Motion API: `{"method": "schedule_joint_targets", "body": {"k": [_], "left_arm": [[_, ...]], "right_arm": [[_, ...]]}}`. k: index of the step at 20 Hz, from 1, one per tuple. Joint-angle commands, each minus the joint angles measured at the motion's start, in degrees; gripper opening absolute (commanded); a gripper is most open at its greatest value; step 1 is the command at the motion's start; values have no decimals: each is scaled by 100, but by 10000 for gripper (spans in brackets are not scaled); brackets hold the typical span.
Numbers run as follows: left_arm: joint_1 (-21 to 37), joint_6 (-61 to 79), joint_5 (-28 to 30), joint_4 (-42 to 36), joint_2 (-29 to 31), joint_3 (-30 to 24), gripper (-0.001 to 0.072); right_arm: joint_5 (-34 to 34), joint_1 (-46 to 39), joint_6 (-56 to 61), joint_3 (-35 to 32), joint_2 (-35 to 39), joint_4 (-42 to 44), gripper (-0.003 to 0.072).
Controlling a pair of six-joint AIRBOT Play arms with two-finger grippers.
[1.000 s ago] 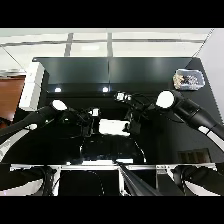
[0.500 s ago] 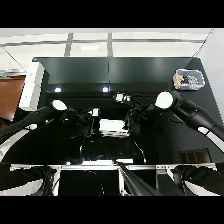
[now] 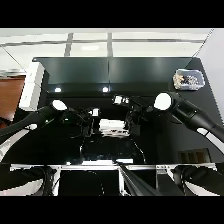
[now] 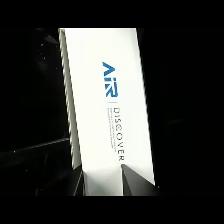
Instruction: Fold the box and place the chain.
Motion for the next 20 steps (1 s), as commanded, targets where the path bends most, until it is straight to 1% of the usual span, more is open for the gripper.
{"method": "schedule_joint_targets", "body": {"k": [1, 7, 8, 12, 13, 14, 20], "left_arm": [[-2, -2, 0, 0, -2, 4, 388], [-2, 0, 0, 2, -2, 4, 388], [-2, 0, 0, 0, -2, 4, 388], [-2, 0, 0, 2, -2, 4, 388], [-2, 0, 0, 0, -2, 4, 388], [-2, 0, 0, 0, -2, 4, 388], [-2, 0, 0, 2, -2, 4, 388]], "right_arm": [[-192, 105, 17, 0, -4, -160, 230], [-101, 103, 17, 0, -4, -179, 233], [-74, 103, 17, 0, -4, -188, 282], [-74, 103, 17, 0, -4, -306, 287], [-74, 103, 17, 0, -4, -306, 378], [-72, 103, 17, 0, -4, -306, 388], [-72, 111, 20, -2, -44, -304, 382]]}}
